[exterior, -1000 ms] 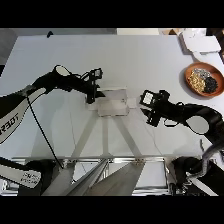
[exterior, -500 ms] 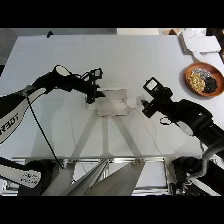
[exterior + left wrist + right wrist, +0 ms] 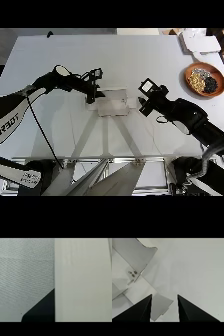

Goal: Fold the box and place the chain.

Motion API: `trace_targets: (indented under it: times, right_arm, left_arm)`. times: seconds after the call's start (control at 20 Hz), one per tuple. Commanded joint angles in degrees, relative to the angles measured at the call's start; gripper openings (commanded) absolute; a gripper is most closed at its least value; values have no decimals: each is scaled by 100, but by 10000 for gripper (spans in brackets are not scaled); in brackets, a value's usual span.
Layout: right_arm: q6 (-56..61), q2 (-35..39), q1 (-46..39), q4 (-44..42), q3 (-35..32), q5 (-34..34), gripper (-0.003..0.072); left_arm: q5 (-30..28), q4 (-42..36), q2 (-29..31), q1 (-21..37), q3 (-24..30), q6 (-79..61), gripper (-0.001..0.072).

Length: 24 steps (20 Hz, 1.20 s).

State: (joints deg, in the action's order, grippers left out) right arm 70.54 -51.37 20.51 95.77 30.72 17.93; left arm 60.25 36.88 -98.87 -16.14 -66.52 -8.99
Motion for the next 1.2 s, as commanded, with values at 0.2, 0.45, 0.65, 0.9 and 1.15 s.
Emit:
trace_targets:
  times: [0.2, 0.45, 0.65, 0.9, 1.15]
  right_arm:
    - [-5184, -1217, -1257, -4527, 1394, 2658, 319]
    - [-7106, -1480, -1458, -5342, 1412, 3335, 481]
    - [-7746, -1714, -1456, -5517, 1178, 3226, 554]
    - [-9055, -1714, -1458, -6260, 474, 2507, 661]
    - [-9471, -1722, -1456, -6881, 160, 1805, 661]
  left_arm:
    - [-2, 0, -4, -2, 2, 0, 11]
    - [-2, 0, -4, -2, 2, 0, 11]
    - [-2, 0, -4, -2, 2, 0, 11]
    - [-4, 0, -4, -2, 2, 0, 11]
    - [-2, 0, -4, -2, 2, 0, 11]
